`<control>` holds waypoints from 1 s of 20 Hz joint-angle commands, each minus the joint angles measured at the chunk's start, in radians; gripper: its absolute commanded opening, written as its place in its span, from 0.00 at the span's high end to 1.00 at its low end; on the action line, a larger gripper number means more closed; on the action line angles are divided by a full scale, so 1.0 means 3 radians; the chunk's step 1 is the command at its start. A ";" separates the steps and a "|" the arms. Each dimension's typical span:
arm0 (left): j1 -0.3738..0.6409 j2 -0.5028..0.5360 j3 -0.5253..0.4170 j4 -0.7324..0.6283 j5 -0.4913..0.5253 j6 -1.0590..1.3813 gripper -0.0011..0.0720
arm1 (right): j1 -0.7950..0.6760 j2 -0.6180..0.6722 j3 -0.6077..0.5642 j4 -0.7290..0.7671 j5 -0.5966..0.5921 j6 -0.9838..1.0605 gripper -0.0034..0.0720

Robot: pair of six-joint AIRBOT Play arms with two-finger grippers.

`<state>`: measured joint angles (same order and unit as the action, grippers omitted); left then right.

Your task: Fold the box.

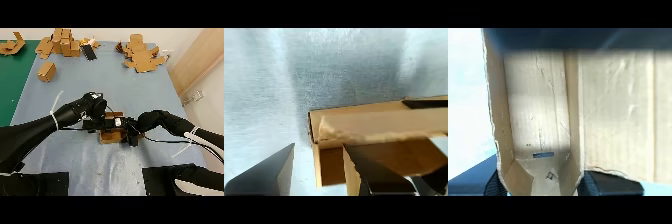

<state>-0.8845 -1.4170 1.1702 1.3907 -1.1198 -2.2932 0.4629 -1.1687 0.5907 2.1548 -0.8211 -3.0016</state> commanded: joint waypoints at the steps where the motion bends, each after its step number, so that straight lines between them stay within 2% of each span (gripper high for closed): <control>1: 0.0112 0.0179 0.0001 0.0003 -0.0032 0.0004 0.38 | 0.0000 0.0000 -0.0001 -0.0001 0.0001 0.0003 0.27; 9: 0.0295 0.0324 0.0001 0.0013 -0.0173 0.0102 0.39 | 0.0000 0.0000 -0.0001 0.0000 0.0001 0.0003 0.27; 10: 0.0295 0.0324 0.0001 0.0019 -0.0173 0.0113 0.45 | 0.0000 0.0000 -0.0001 0.0000 0.0001 0.0003 0.27; 11: 0.0295 0.0324 0.0001 0.0046 -0.0172 0.0154 0.88 | 0.0000 0.0000 -0.0001 0.0000 0.0001 0.0003 0.27; 12: 0.0294 0.0324 0.0001 0.0107 -0.0167 0.0264 0.97 | 0.0000 0.0000 -0.0001 -0.0001 0.0001 0.0003 0.27; 16: 0.0295 0.0422 -0.0088 0.0310 -0.0088 0.0673 0.97 | 0.0000 0.0000 -0.0001 -0.0001 -0.0008 0.0004 0.27; 18: 0.0294 0.0697 -0.0399 0.0275 0.0221 0.0926 0.97 | 0.0000 0.0000 -0.0001 -0.0001 -0.0009 0.0004 0.27; 20: 0.0296 0.1080 -0.0886 -0.0010 0.0627 0.1583 0.97 | 0.0000 0.0000 0.0000 -0.0003 -0.0008 0.0004 0.27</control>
<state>-0.7967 -1.2007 1.0359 1.4502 -1.0691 -2.0312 0.4633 -1.1690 0.5900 2.1540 -0.8223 -3.0009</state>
